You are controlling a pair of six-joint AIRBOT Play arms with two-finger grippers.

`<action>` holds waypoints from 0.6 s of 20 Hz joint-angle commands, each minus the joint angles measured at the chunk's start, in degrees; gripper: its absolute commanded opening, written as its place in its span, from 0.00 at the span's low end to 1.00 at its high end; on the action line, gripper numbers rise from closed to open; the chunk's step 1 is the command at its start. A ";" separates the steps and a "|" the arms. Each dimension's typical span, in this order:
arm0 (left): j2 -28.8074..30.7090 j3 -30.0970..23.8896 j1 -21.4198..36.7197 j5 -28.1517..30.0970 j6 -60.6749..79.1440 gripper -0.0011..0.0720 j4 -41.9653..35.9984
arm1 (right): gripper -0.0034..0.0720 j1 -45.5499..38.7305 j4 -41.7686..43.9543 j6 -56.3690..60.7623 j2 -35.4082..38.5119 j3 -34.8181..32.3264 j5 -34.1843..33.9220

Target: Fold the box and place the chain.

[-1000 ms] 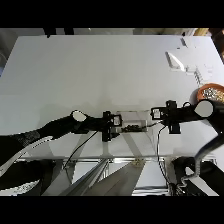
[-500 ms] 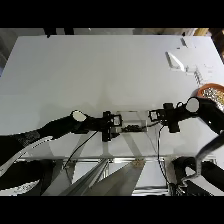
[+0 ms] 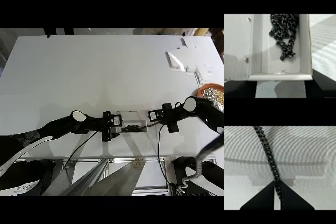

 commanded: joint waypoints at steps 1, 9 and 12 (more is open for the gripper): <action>0.04 -0.02 -0.02 0.04 0.00 0.44 0.02 | 0.07 0.02 -0.02 0.42 1.36 -0.04 2.80; 0.04 -0.02 -0.02 0.02 0.00 0.44 0.02 | 0.07 7.78 19.23 1.66 16.33 -0.04 4.87; 0.04 -0.02 -0.02 0.02 0.00 0.44 0.02 | 0.07 14.80 24.70 1.75 17.22 -0.04 1.66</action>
